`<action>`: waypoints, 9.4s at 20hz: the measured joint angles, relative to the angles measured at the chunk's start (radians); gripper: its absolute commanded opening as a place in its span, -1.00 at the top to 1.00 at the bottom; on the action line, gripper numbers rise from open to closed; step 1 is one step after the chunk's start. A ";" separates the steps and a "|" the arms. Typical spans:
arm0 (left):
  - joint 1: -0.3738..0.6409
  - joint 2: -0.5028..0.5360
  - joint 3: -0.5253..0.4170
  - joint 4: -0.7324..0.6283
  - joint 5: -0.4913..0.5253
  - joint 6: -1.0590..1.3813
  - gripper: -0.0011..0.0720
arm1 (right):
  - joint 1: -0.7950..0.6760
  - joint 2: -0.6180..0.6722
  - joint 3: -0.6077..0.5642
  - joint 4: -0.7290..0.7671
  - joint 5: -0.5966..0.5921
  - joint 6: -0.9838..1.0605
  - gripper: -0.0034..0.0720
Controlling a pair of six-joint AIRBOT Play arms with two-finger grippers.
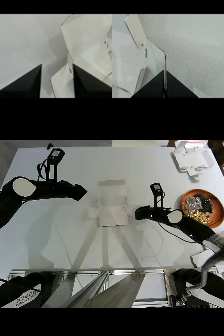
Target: Fold the box and place the chain.
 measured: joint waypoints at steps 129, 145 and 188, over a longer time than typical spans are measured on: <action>-0.059 -0.556 0.293 -0.254 -0.340 1.188 0.95 | -0.486 0.341 0.017 -0.090 -0.029 -0.001 -0.36; -0.059 -0.559 0.291 -0.254 -0.336 1.191 0.92 | -0.486 0.341 0.017 -0.090 -0.029 -0.001 -0.36; -0.059 -0.559 0.291 -0.254 -0.336 1.191 0.92 | -0.031 -0.032 0.109 -0.006 0.457 -1.235 -0.92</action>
